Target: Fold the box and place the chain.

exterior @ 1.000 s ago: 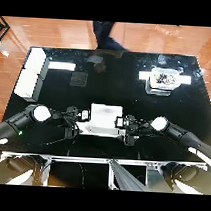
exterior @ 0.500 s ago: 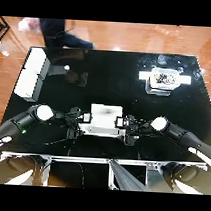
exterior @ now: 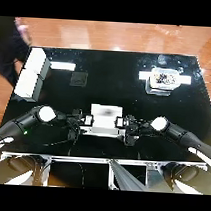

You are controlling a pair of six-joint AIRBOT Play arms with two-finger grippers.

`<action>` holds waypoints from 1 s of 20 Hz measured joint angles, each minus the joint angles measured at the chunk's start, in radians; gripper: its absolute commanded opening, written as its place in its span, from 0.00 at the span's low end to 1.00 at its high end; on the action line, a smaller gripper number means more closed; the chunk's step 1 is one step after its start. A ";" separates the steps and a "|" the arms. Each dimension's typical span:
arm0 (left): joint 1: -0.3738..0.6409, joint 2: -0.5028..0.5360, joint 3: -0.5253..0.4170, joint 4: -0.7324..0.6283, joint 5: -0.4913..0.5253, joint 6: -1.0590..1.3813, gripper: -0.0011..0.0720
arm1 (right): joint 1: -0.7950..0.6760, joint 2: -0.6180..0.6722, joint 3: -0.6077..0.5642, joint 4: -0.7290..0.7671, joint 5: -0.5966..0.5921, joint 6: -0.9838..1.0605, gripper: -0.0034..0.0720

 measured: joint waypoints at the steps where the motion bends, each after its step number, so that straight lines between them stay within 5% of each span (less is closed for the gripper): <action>1: 0.000 0.000 0.000 -0.003 0.000 0.000 0.50 | 0.000 0.000 0.000 0.000 0.000 0.000 0.53; 9: -0.002 -0.015 0.000 -0.071 0.003 0.002 0.41 | 0.000 0.000 0.000 0.000 0.000 0.000 0.53; 10: -0.002 -0.022 0.000 -0.085 0.003 -0.001 0.27 | 0.000 0.000 0.000 0.000 0.000 0.000 0.53; 11: -0.002 -0.028 0.000 -0.098 0.002 -0.001 0.26 | 0.000 0.000 0.000 0.000 0.000 0.000 0.53; 20: -0.004 -0.060 0.000 -0.196 0.001 -0.001 0.26 | 0.000 0.000 0.000 0.000 0.000 0.000 0.53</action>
